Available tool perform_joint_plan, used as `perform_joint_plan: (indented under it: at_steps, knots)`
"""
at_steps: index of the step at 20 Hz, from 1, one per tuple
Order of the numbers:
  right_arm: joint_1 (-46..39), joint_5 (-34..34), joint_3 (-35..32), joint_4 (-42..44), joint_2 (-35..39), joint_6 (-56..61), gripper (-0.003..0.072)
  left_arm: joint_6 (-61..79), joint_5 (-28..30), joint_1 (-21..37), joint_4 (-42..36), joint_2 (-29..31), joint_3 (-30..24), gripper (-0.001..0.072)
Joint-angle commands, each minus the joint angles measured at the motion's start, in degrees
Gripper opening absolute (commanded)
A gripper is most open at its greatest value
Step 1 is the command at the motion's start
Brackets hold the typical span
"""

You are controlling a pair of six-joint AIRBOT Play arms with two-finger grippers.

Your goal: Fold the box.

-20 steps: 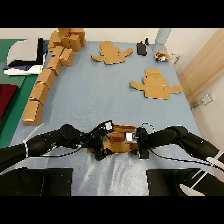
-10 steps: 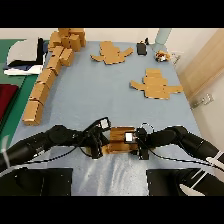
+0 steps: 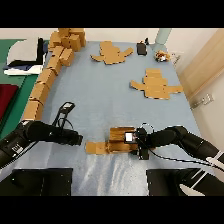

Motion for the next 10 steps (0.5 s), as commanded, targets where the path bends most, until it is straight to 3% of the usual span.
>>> perform_joint_plan:
  at_steps: [1, 7, 10]
  knots:
    - [0.0, 0.0, 0.0, 0.0, 0.0, 0.0, 0.0511, -9.7, -3.1, 3.8, -0.1, -1.3, -2.1, 0.0015]
    - [0.0, 0.0, 0.0, 0.0, 0.0, 0.0, 0.0511, -3.0, 3.9, -1.8, -15.5, -10.6, -2.8, 0.0014]
    - [0.0, 0.0, 0.0, 0.0, 0.0, 0.0, 0.0511, -2.1, 7.1, -5.3, -17.2, -13.9, -2.8, 0.0015]
